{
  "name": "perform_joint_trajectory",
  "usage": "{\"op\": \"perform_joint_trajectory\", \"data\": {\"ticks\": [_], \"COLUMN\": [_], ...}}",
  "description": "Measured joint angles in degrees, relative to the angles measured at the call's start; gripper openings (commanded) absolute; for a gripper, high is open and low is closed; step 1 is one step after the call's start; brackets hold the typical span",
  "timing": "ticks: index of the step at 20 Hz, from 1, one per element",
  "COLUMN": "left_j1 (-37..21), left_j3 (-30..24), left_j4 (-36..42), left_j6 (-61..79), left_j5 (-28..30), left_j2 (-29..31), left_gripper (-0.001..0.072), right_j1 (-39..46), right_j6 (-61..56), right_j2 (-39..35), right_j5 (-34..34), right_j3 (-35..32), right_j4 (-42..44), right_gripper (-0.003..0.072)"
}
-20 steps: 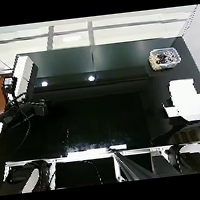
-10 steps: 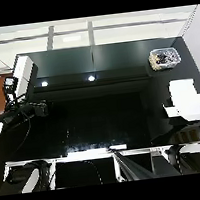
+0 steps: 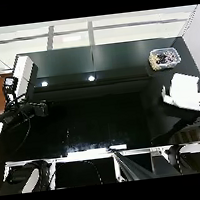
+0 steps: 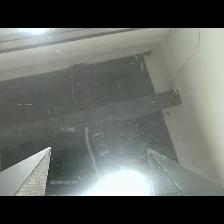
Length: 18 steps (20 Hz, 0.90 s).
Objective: Fold the box and place the chain.
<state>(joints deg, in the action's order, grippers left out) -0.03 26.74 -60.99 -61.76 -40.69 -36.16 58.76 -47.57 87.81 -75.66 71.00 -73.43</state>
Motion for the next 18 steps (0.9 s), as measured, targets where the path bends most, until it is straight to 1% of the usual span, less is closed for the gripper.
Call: {"op": "perform_joint_trajectory", "data": {"ticks": [3,5,9,13,16,18], "left_j1": [0.0,0.0,0.0,0.0,0.0,0.1], "left_j3": [0.0,0.0,0.0,0.0,0.0,0.0], "left_j4": [0.0,0.2,0.5,1.7,5.5,8.0], "left_j6": [0.0,0.0,0.0,0.0,-0.1,0.0], "left_j5": [0.0,0.0,0.1,0.0,-0.1,-0.4], "left_j2": [0.0,0.0,0.0,0.0,-0.1,-0.3], "left_gripper": [0.0703,0.0703,0.0703,0.0703,0.0703,0.0703], "right_j1": [-0.3,-1.2,-6.4,-16.2,-25.6,-31.9], "right_j6": [0.1,0.2,-1.0,-6.0,-8.0,-8.8], "right_j2": [-2.6,-5.4,-13.8,-23.4,-28.8,-31.8], "right_j5": [-0.5,-0.5,1.7,5.9,8.3,9.4], "right_j3": [-0.9,-3.0,-10.9,-21.1,-27.6,-30.5], "right_j4": [4.9,9.2,18.8,26.8,34.6,38.3], "right_gripper": [0.0015,0.0015,0.0015,0.0016,0.0015,0.0015]}}
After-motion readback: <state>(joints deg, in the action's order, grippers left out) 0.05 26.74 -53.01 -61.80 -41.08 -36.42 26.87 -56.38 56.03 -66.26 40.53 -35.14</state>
